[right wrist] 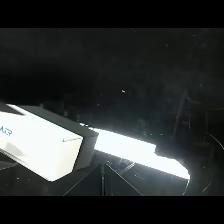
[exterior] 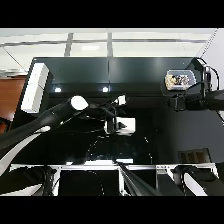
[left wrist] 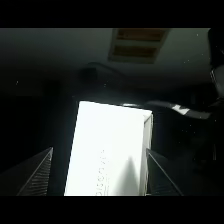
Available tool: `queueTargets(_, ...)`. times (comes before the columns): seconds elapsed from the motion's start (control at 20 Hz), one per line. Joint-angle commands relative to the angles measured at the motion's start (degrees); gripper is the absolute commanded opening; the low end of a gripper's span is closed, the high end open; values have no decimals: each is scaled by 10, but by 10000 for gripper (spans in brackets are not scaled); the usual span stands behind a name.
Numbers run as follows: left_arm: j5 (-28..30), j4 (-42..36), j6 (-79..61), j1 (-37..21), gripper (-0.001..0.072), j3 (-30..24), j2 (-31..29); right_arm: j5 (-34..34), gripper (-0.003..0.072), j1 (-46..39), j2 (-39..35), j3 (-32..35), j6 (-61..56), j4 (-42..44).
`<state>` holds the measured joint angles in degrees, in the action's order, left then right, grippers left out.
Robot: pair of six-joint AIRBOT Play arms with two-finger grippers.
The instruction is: Fold the box and place the chain.
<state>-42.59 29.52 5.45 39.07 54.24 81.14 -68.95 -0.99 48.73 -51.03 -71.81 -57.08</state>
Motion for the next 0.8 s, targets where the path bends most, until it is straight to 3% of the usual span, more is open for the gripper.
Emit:
queueTargets(0.0,-31,16,43,7,713,35,45,-1,14,-2,-1,0,1,-5)
queueTargets(0.55,-50,66,70,9,713,35,48,2,14,-2,-1,0,2,-6)
queueTargets(0.75,-101,130,70,9,713,53,48,2,14,-2,-1,0,2,-6)
